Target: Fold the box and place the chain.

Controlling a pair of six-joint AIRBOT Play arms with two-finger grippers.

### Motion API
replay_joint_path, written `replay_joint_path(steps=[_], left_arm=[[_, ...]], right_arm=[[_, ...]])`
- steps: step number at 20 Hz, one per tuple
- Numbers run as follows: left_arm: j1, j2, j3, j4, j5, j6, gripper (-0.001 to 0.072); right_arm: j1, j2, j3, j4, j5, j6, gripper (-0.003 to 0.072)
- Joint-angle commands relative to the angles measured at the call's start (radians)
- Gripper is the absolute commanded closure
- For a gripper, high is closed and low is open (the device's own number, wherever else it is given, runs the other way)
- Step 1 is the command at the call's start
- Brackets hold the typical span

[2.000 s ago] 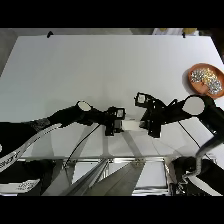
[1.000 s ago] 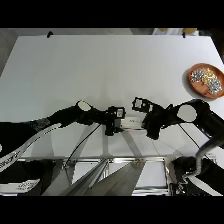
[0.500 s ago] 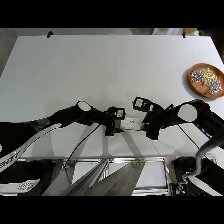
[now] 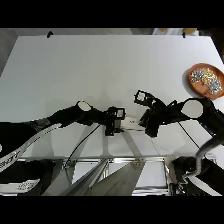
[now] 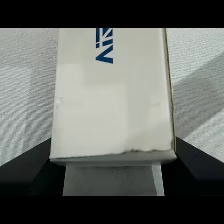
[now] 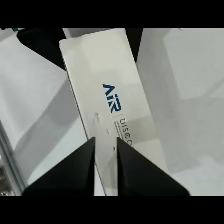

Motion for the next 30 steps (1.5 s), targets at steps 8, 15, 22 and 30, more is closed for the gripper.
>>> replay_joint_path(steps=[8,15,22,30], left_arm=[[0.000,0.000,0.001,0.000,0.000,-0.001,0.0477],[0.000,0.000,0.001,0.000,0.001,-0.001,0.0477],[0.000,0.000,0.001,0.000,0.000,-0.001,0.0477],[0.000,0.000,0.001,0.000,0.000,-0.001,0.0477]], right_arm=[[0.051,-0.085,0.002,0.042,0.031,0.003,0.0668],[0.058,-0.086,-0.051,-0.053,-0.046,0.056,0.0668],[0.058,-0.015,-0.057,0.071,-0.025,-0.034,0.0668],[-0.007,0.008,-0.060,0.072,-0.081,-0.034,0.0668]])
